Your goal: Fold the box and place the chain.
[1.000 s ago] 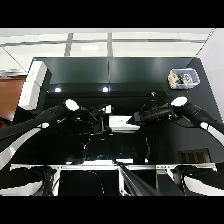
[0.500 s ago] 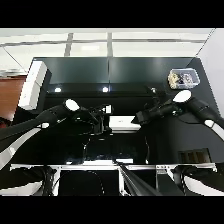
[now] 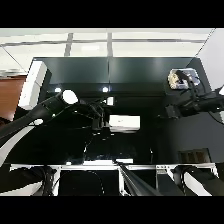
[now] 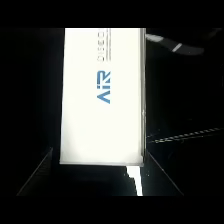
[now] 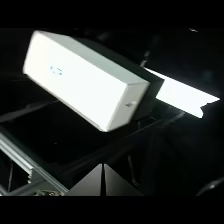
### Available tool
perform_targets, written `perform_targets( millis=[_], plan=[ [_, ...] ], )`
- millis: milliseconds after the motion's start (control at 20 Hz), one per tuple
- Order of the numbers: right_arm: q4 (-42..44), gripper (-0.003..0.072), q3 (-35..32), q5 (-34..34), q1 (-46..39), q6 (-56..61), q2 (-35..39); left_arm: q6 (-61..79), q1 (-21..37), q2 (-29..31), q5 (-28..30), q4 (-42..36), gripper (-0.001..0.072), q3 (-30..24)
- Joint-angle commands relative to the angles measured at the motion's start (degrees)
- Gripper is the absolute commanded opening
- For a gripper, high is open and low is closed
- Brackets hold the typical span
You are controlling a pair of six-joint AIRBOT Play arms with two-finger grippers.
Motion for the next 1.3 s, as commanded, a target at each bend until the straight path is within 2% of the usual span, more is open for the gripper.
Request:
perform_targets(
  millis=[0, 200, 350, 800, 1100, 1250],
  plan=[
    [-3.45, 0.0012, 0.20, -1.07, -5.14, 0.90, 2.16, -6.99, -3.15, 1.07, -1.27, 2.10, 0.0718, 3.48],
    [-4.20, 0.0013, 0.20, -7.39, -5.66, 0.57, 2.16, -12.24, -9.25, -4.85, 2.64, 2.19, 0.0717, 10.08],
    [-6.80, 0.0013, 0.20, -7.98, -5.70, 0.59, 2.16, -17.57, -9.84, -9.49, 2.38, 2.29, 0.0716, 13.97],
    [-6.86, 0.0012, 0.20, -8.57, -5.77, 0.59, 2.16, -18.86, -9.84, -11.28, -1.40, 2.34, 0.0715, 14.51],
    [-6.86, 0.0013, 0.20, -8.61, -5.77, 0.61, 2.16, -17.75, -10.36, -11.72, -1.38, 2.45, 0.0715, 14.51],
    [-6.84, 0.0013, 0.20, -8.63, -5.77, 0.63, 2.16, -16.68, -11.78, -12.28, -0.70, 5.55, 0.0715, 14.51]
  ],
)
